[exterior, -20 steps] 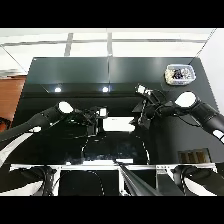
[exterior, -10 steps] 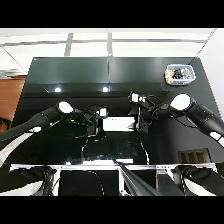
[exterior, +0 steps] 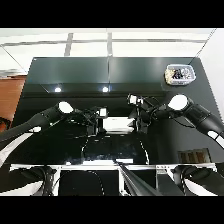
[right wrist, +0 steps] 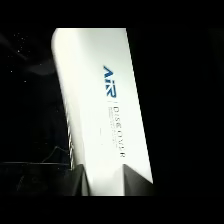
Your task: Fold the box and place the chain.
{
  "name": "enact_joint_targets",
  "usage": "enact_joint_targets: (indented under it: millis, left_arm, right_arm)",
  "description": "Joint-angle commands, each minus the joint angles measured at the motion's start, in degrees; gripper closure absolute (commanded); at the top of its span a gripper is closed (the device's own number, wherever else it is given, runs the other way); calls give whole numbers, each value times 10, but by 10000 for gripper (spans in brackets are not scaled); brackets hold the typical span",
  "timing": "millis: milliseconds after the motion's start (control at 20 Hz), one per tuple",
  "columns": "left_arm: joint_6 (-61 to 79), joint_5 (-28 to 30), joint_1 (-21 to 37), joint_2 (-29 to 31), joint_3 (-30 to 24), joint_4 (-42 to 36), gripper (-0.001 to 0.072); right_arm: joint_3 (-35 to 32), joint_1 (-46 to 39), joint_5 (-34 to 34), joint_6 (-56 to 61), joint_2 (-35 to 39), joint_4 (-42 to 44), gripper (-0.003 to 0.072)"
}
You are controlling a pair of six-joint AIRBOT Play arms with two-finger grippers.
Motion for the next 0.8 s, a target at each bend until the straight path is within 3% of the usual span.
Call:
enact_joint_targets:
  millis: [0, 750]
  left_arm:
    - [0, 0, 0, 0, 0, 0, 359]
    - [0, 0, 0, 0, 0, 0, 359]
  right_arm:
    - [0, 0, 0, 8, -1, -1, 443]
    - [-2, 0, 2, 8, -2, -9, 402]
